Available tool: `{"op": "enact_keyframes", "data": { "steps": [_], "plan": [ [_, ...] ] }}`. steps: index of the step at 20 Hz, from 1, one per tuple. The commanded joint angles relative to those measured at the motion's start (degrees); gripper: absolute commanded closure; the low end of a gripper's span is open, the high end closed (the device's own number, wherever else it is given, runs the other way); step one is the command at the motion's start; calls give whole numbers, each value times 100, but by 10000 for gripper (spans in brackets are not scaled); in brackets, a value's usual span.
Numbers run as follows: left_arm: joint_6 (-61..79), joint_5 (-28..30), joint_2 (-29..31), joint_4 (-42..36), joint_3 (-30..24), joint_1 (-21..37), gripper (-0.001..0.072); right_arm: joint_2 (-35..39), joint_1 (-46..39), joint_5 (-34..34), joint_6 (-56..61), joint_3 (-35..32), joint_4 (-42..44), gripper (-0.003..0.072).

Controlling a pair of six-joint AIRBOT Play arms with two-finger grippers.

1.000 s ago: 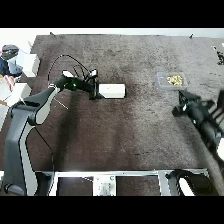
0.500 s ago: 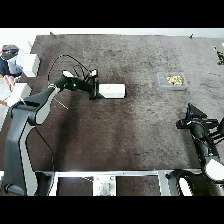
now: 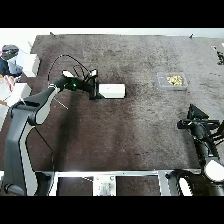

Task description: Fold the box and place the chain.

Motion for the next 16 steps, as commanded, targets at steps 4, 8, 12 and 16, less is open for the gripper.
{"op": "enact_keyframes", "data": {
  "steps": [4, 8, 12, 16],
  "plan": [
    [0, -4, 2, -61, -2, 2, 172, 2, 2, -4, 0, -4, 2, 676],
    [-219, -107, 2, -446, -2, 2, 172, 2, 2, -4, 0, -4, 0, 676],
    [-645, -356, 98, -501, 33, 24, 697, 2, 2, -4, 0, -4, 0, 676],
    [-1285, 153, 763, -621, 256, 317, 699, 2, 2, -4, 0, -4, 0, 676]
  ]
}}
